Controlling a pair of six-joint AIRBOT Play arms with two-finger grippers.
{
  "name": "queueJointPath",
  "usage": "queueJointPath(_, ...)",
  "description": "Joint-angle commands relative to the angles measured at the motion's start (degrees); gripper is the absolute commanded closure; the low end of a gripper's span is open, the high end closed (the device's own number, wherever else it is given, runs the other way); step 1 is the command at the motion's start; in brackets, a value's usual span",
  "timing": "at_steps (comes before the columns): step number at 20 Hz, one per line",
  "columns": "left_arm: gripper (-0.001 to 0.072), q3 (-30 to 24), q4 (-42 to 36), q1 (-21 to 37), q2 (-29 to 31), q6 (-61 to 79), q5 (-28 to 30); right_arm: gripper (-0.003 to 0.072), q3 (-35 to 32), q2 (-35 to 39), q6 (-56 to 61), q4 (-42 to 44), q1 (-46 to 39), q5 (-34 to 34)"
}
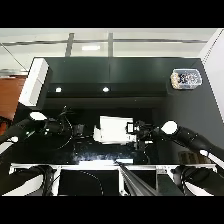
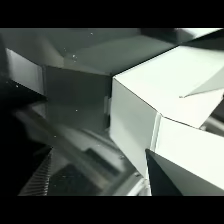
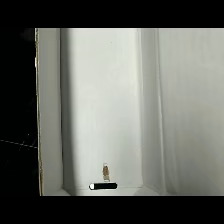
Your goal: Fold the box and place the chain.
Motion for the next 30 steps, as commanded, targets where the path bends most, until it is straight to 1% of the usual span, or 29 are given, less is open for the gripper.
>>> queueJointPath(1, 0.0017, 3.04, -0.37, -2.73, 0.94, -0.44, -2.29, 0.0225, 0.04, -0.02, 0.02, 0.00, 0.00, 0.00)
queueJointPath(5, 0.0017, 7.28, 2.08, -8.87, 0.98, -5.97, -1.01, 0.0225, 0.04, -0.02, 0.02, 0.00, 0.00, 0.00)
queueJointPath(7, 0.0017, 8.96, 5.68, -11.78, 1.40, -10.45, 2.16, 0.0225, 0.04, -0.02, 0.02, 0.00, 0.00, -0.02)
queueJointPath(10, 0.0018, 9.66, 9.75, -15.45, 1.46, -16.55, 5.70, 0.0226, 0.04, -0.02, 0.02, 0.00, 0.00, -0.02)
queueJointPath(15, 0.0020, 9.77, 13.49, -23.12, 1.55, -26.71, 13.68, 0.0225, 0.04, -0.02, 0.04, 0.00, 0.00, -0.07)
queueJointPath(16, 0.0023, 10.08, 15.54, -24.92, 1.55, -30.03, 15.06, 0.0225, 0.04, -0.02, 0.09, 0.02, 0.00, -0.13)
queueJointPath(18, 0.0028, 11.47, 23.08, -28.63, 1.53, -38.86, 17.00, 0.0225, 0.04, -0.02, 0.26, 0.02, 0.00, -0.35)
queueJointPath(19, 0.0044, 12.41, 28.48, -30.34, 1.53, -45.42, 16.94, 0.0225, 0.04, -0.02, 0.28, 0.02, 0.00, -0.35)
queueJointPath(20, 0.0089, 13.29, 33.64, -31.85, 1.53, -52.19, 16.02, 0.0225, 0.04, -0.02, 0.28, 0.02, 0.00, -0.37)
queueJointPath(21, 0.0182, 14.14, 38.10, -33.48, 1.51, -57.88, 14.84, 0.0225, 0.04, -0.02, 0.28, 0.02, 0.00, -0.35)
queueJointPath(22, 0.0225, 14.99, 40.81, -34.99, 1.46, -61.37, 13.92, 0.0225, 0.04, -0.02, 0.28, 0.02, 0.00, -0.37)
queueJointPath(25, 0.0225, 18.12, 47.91, -38.99, 0.57, -70.90, 10.45, 0.0225, 0.04, -0.02, 0.28, 0.02, 0.00, -0.35)
queueJointPath(26, 0.0225, 19.37, 49.64, -39.78, -0.31, -73.20, 8.02, 0.0226, 0.04, -0.02, 0.28, 0.02, 0.00, -0.35)
queueJointPath(27, 0.0225, 20.65, 50.01, -40.37, -1.40, -74.95, 4.57, 0.0225, 0.04, -0.02, 0.28, 0.02, 0.00, -0.37)
queueJointPath(28, 0.0225, 21.62, 50.12, -41.05, -2.21, -75.84, 2.58, 0.0225, 0.04, -0.02, 0.28, 0.02, 0.00, -0.37)
queueJointPath(30, 0.0225, 22.64, 51.36, -42.49, -3.15, -79.21, 2.78, 0.0225, 0.04, -0.02, 0.28, 0.02, 0.00, -0.37)
